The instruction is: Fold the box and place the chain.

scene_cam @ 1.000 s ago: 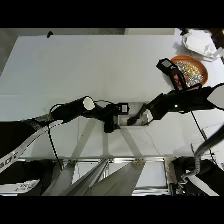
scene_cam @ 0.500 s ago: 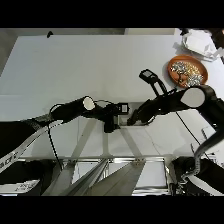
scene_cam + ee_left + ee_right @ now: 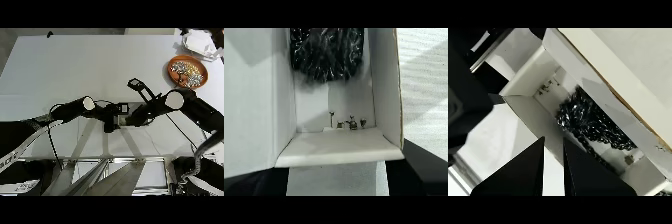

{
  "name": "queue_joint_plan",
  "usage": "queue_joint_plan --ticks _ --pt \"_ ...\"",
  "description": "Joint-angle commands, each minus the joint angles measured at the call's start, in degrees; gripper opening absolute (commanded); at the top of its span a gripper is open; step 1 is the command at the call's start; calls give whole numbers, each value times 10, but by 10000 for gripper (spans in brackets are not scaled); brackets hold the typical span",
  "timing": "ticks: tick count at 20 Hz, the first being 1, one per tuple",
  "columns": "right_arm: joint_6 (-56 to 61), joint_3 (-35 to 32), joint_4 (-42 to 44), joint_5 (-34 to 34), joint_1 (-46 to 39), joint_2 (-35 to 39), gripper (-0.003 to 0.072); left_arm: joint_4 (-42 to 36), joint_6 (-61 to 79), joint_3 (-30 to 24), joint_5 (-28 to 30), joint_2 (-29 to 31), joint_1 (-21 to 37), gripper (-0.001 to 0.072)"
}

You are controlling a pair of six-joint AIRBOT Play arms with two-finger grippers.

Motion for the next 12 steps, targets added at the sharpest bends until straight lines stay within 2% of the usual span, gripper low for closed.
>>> queue_joint_plan --ticks 1,6,11,12 --pt "23 0 -25 2 2 -2 142 0 0 0 0 0 0 344" --pt "22 2 -31 2 -28 37 141 0 0 0 0 0 0 344" --pt "44 2 -94 -3 -175 89 149 0 0 0 0 0 0 344" --pt "55 2 -109 -15 -206 87 241 0 0 0 0 0 0 344"
